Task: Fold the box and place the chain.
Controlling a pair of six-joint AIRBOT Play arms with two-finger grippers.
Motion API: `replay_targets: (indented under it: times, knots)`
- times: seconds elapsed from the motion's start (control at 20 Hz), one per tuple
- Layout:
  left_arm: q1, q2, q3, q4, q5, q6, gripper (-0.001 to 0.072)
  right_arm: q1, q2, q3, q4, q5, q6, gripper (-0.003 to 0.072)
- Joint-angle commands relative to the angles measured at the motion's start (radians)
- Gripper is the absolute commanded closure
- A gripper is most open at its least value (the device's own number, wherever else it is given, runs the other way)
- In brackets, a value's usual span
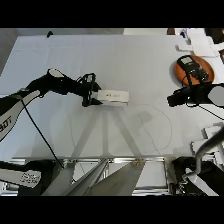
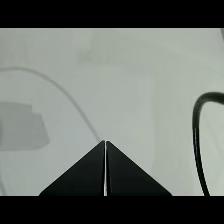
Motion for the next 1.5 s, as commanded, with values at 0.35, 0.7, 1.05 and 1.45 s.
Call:
replay_targets:
  times: [0.35,0.7,1.05,1.45]
  knots:
    - [0.003,0.436,0.000,0.164,0.367,-0.608,0.0703,-0.001,0.001,0.000,-0.003,0.005,0.000,0.0674]
    - [0.027,0.521,0.000,0.550,0.691,-1.167,0.0703,-0.001,0.001,0.000,-0.003,0.005,0.000,0.0674]
    - [0.234,0.465,0.000,0.881,0.651,-1.494,0.0703,-0.001,0.001,0.000,-0.003,0.005,0.000,0.0674]
    - [0.301,0.170,0.000,0.879,0.762,-1.481,0.0703,-0.001,0.001,0.000,-0.003,0.005,0.000,0.0674]
